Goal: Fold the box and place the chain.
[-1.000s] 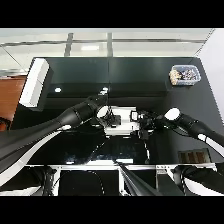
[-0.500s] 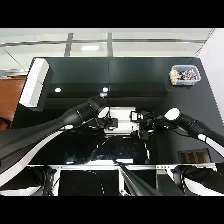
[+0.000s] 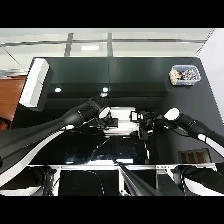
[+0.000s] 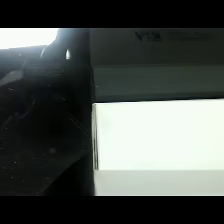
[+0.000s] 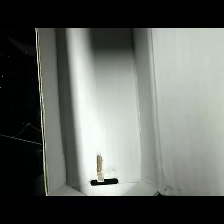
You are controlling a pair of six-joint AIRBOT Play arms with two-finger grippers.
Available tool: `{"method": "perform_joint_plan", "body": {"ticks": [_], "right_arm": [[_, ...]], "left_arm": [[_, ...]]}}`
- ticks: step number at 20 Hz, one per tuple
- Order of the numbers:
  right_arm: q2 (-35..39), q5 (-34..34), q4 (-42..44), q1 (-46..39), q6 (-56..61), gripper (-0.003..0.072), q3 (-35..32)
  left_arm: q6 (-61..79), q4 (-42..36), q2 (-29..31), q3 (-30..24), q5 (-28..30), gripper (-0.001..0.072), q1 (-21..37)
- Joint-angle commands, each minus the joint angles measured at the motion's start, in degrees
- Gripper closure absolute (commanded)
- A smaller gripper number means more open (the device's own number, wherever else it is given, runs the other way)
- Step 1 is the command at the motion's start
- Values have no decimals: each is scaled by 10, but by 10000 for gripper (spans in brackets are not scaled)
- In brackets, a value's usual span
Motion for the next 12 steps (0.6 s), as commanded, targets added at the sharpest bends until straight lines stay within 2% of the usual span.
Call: {"method": "perform_joint_plan", "body": {"ticks": [1,7,8,9,12], "right_arm": [[0,0,-1,0,-2,271,0],[0,1,-1,0,4,268,0],[0,2,-1,0,19,100,0],[2,7,-2,0,31,36,0],[42,53,-63,0,107,37,2]], "left_arm": [[6,-3,0,1,-4,679,1],[8,-19,0,1,-3,679,0],[8,-18,0,1,-3,679,0],[8,-17,0,1,-3,679,1],[13,-16,0,1,-10,680,1]]}}
